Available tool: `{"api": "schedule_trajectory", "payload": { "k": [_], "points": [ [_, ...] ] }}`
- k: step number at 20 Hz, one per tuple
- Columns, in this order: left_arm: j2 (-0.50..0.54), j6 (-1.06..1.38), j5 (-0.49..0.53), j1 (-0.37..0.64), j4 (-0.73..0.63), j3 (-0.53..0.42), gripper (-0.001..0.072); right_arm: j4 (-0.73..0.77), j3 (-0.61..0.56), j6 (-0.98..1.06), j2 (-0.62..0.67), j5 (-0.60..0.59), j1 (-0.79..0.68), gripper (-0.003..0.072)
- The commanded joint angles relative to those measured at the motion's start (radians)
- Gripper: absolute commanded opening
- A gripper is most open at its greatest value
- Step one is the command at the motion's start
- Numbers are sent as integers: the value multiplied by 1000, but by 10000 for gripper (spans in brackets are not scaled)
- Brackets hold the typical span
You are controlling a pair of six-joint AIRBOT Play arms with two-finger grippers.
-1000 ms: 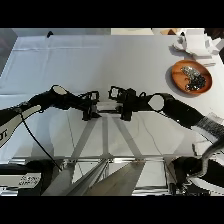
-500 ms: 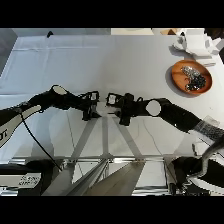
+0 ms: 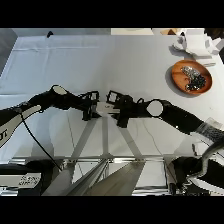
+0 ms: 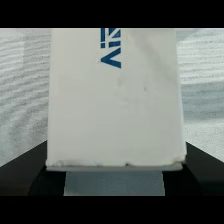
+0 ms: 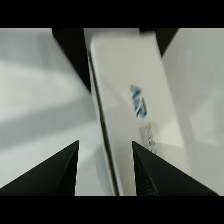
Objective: Fold the box and place the chain.
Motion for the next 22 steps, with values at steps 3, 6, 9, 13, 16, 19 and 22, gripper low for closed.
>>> {"api": "schedule_trajectory", "payload": {
  "k": [3,6,9,13,16,19,22],
  "points": [
    [0,1,0,-1,0,0,275,374,0,1,6,-24,0,100],
    [0,1,0,-1,0,0,275,383,0,5,-11,-31,0,10],
    [0,1,0,0,0,0,275,385,0,188,-73,-70,0,9],
    [0,1,0,0,0,0,275,383,0,319,-172,-75,0,6],
    [0,1,0,-1,0,0,275,383,0,325,-189,-72,0,8],
    [0,1,0,-1,0,0,275,383,0,323,-156,-76,0,9],
    [0,1,0,0,0,0,275,381,0,285,-85,-89,-3,9]
  ]
}}
